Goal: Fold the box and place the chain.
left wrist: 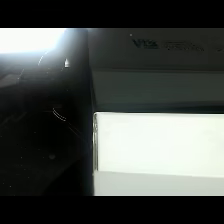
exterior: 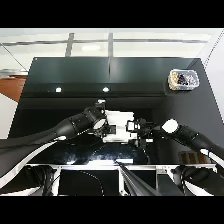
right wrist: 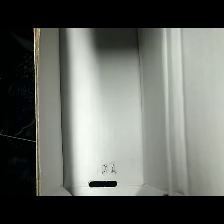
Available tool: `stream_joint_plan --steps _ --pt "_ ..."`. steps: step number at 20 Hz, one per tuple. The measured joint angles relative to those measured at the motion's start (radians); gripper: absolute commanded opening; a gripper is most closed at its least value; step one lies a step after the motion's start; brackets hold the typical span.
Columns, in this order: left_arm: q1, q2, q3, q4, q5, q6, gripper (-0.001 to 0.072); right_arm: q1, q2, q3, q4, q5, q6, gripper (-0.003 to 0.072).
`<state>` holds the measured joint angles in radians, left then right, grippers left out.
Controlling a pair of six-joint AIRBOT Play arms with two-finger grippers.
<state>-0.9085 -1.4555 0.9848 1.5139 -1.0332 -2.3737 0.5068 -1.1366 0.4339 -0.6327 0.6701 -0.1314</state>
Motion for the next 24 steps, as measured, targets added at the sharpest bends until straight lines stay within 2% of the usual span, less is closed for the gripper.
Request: stream_joint_plan --steps 1,2,3,14,16,22,23,24 --pt "0.000 0.000 0.000 0.000 0.000 0.001 0.0085 0.000 0.000 0.000 0.000 0.000 0.000 0.0532" --pt "0.000 0.000 0.000 0.000 0.002 0.004 0.0221 0.000 0.000 0.000 0.000 0.000 -0.001 0.0532" --pt "0.000 -0.001 0.000 -0.001 0.000 0.005 0.0311 0.000 0.000 0.000 0.000 0.000 -0.001 0.0532" --pt "0.000 0.010 0.000 0.013 -0.024 0.003 0.0311 0.000 0.000 0.000 0.000 -0.003 -0.003 0.0532" --pt "0.003 0.019 0.000 0.015 -0.024 0.003 0.0286 0.000 0.000 0.000 0.000 -0.004 -0.003 0.0532" --pt "0.010 0.029 0.000 0.016 -0.016 0.000 0.0285 0.000 0.000 0.000 0.000 -0.003 0.000 0.0532" --pt "0.010 0.029 0.000 0.015 -0.009 -0.001 0.0257 0.000 0.000 0.000 0.000 -0.003 0.000 0.0532" --pt "0.010 0.029 0.000 0.014 0.000 -0.005 0.0190 0.000 0.000 0.000 0.000 -0.003 0.000 0.0532"
